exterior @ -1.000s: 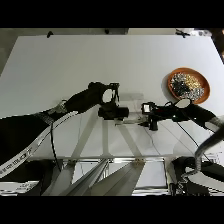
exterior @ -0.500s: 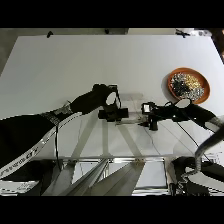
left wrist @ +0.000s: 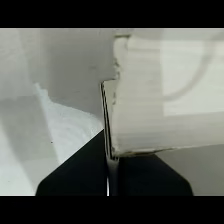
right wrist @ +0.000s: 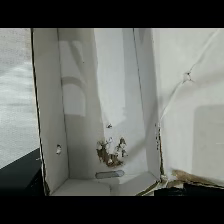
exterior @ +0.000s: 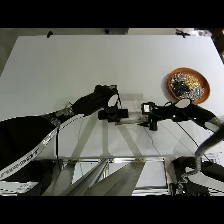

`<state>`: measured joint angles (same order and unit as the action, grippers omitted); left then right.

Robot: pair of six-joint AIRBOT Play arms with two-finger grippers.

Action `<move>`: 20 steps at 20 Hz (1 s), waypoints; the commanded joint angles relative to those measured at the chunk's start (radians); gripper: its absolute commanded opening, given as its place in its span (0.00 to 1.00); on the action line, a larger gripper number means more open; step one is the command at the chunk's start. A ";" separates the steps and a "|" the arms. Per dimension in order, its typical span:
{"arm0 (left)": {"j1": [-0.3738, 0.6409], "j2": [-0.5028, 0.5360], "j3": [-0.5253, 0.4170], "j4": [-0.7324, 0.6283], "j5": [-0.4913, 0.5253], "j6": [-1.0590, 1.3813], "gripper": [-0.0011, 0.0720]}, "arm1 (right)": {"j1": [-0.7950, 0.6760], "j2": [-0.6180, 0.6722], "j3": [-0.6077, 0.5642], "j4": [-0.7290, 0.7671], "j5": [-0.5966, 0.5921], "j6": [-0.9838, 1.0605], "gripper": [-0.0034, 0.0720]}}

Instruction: Fold the box and place the chain.

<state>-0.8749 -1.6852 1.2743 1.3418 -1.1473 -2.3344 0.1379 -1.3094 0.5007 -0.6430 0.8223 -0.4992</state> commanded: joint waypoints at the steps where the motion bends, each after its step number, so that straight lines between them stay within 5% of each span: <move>1: -0.002 -0.001 0.000 0.018 -0.021 -0.008 0.11 | 0.000 0.000 0.000 0.000 0.001 0.000 0.57; 3: -0.005 -0.002 0.000 0.018 0.002 -0.008 0.36 | 0.000 0.000 0.000 0.000 0.001 0.000 0.57; 5: -0.008 -0.008 0.000 0.016 0.016 -0.008 0.36 | 0.000 0.000 0.000 0.000 0.000 0.000 0.57; 7: -0.013 -0.021 0.000 0.016 0.014 -0.008 0.35 | 0.000 0.000 0.000 0.000 0.000 0.000 0.57; 11: -0.025 -0.033 0.000 0.018 0.021 -0.005 0.02 | 0.000 0.000 0.000 0.000 0.000 0.000 0.57; 20: -0.025 -0.032 0.000 0.017 0.030 -0.001 0.07 | 0.000 0.000 0.000 0.000 0.001 0.000 0.57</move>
<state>-0.8989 -1.7164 1.2747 1.3590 -1.1320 -2.3367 0.1379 -1.3098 0.5007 -0.6434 0.8234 -0.4988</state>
